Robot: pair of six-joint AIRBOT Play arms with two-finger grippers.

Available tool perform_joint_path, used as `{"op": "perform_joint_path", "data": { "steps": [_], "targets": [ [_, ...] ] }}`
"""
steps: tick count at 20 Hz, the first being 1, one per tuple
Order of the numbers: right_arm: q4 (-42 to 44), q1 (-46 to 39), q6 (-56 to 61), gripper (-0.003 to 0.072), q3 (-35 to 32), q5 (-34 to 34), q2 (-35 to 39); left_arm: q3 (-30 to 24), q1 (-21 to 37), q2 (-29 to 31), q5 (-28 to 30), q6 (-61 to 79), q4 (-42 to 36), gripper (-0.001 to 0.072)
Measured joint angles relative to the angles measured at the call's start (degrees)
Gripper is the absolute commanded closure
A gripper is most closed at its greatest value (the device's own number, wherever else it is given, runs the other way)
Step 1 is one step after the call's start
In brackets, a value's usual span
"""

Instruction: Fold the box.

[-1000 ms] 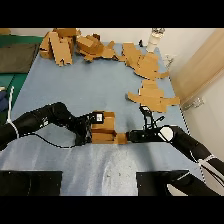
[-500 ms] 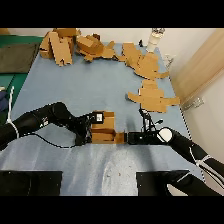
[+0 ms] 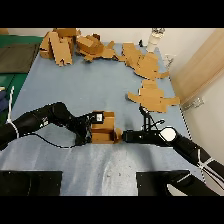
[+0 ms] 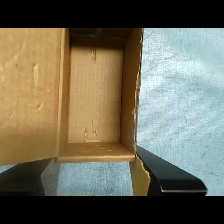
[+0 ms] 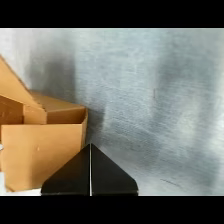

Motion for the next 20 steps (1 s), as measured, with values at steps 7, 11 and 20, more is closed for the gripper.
{"op": "perform_joint_path", "data": {
  "steps": [7,11,20],
  "targets": [
    [3.30,0.00,-1.20,0.0540,0.00,1.75,2.32,0.00,0.00,0.00,-0.02,-0.02,-0.11,0.0244],
    [4.17,0.00,-1.29,0.0484,0.24,2.16,2.54,0.00,0.00,0.00,-0.02,-0.04,-0.13,0.0244],
    [4.96,0.00,-1.38,0.0371,1.09,3.26,2.54,0.00,0.00,0.00,-0.02,-0.04,-0.13,0.0244]
  ]
}}
